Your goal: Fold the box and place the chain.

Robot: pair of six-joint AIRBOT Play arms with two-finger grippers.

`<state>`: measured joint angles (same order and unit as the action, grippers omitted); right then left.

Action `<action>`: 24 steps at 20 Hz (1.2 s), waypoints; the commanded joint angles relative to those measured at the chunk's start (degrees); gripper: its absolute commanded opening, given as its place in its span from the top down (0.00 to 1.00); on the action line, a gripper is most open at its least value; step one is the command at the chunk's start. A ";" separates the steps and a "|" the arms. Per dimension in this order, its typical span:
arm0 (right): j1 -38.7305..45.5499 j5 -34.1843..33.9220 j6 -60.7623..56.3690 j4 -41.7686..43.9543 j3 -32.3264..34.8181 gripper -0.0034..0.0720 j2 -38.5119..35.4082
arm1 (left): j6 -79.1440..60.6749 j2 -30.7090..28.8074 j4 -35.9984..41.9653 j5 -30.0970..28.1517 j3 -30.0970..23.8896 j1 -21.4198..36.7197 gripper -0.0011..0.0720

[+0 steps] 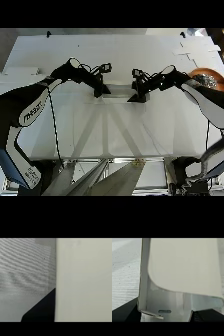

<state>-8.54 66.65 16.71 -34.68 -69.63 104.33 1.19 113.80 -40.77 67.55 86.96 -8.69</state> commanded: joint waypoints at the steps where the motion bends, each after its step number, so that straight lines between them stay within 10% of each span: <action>1: -0.02 0.00 0.00 0.00 0.00 0.30 0.02 | -0.07 -0.02 0.02 0.39 0.00 0.04 0.93; 6: -0.02 -0.02 0.00 0.00 0.00 0.30 0.02 | 0.31 -0.07 0.02 0.39 0.00 0.04 0.87; 9: -0.02 0.00 0.00 0.00 0.00 0.30 0.02 | 0.33 -0.09 0.04 0.39 0.00 0.07 0.38; 24: -0.02 0.00 0.00 0.00 0.00 0.30 0.02 | 7.48 -13.49 -12.37 9.46 0.02 7.10 0.40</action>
<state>-8.56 66.61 16.75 -34.70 -69.63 104.33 5.32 103.44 -50.98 73.28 86.91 -4.14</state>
